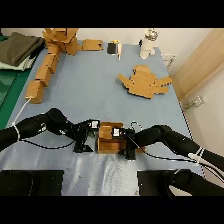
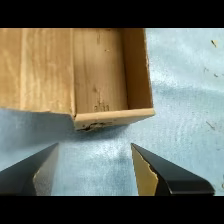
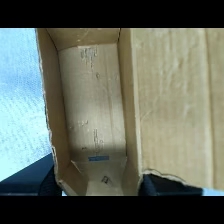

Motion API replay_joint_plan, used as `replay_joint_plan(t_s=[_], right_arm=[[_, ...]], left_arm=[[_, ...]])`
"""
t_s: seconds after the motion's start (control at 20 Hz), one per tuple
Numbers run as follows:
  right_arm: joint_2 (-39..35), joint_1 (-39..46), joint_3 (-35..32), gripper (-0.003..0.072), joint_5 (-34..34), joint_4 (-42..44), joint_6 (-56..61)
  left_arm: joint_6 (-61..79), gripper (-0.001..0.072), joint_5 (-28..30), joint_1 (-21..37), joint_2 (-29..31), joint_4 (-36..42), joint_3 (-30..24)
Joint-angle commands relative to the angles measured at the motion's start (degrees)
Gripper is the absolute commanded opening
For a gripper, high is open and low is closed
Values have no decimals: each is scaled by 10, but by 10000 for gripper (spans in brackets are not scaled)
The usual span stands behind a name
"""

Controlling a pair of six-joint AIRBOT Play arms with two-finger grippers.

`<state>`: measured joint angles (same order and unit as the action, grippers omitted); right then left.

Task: Fold the box.

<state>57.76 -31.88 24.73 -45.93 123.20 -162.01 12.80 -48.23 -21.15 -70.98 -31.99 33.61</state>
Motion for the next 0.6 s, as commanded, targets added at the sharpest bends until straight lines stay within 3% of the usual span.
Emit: replay_joint_plan(t_s=[0.0,0.2,0.4,0.55], right_arm=[[0,0,1,501,0,0,0],[0,0,1,501,0,0,0],[0,0,1,501,0,0,0],[0,0,1,501,0,0,0]], left_arm=[[43,695,19,-3,0,34,-13],[43,694,83,-10,30,55,-38],[43,694,108,-28,96,57,-88],[43,694,118,-62,96,72,-90]])
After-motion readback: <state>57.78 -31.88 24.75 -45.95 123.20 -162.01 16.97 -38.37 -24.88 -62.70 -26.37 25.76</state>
